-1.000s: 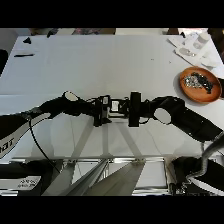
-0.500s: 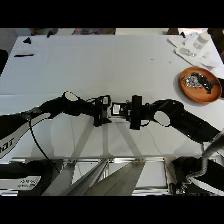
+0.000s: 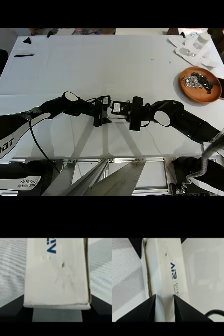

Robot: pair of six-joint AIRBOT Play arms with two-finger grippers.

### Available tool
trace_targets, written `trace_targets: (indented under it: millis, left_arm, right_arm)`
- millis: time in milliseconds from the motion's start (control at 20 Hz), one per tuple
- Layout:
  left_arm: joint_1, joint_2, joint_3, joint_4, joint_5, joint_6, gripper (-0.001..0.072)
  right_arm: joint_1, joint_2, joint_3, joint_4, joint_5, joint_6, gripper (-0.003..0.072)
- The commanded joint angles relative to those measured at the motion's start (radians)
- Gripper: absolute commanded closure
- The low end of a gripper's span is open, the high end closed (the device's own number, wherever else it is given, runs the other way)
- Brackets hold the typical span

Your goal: Fold the box and place the chain.

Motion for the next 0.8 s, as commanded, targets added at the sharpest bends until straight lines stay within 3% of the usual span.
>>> trace_targets:
  millis: [0, 100, 250, 600, 650, 750]
  left_arm:
    - [0.000, 0.001, 0.000, -0.001, 0.000, -0.003, 0.0419]
    - [0.000, 0.001, 0.000, -0.001, 0.000, -0.003, 0.0419]
    - [0.000, 0.001, 0.000, -0.001, 0.000, -0.003, 0.0419]
    - [0.000, 0.001, 0.000, -0.001, 0.000, -0.003, 0.0419]
    - [0.000, 0.001, 0.000, -0.001, 0.000, -0.003, 0.0419]
    - [0.000, 0.001, 0.000, -0.001, 0.000, -0.003, 0.0419]
  right_arm:
    - [0.001, 0.000, -0.003, 0.008, 0.019, 0.021, 0.0465]
    - [0.001, 0.000, -0.018, 0.008, 0.018, 0.021, 0.0459]
    - [0.001, 0.000, -0.029, 0.004, 0.016, 0.020, 0.0345]
    - [0.000, 0.095, -0.028, 0.015, -0.011, 0.021, 0.0354]
    - [0.000, 0.121, -0.028, 0.047, -0.012, 0.021, 0.0366]
    - [0.000, 0.155, -0.027, 0.151, -0.019, 0.020, 0.0624]
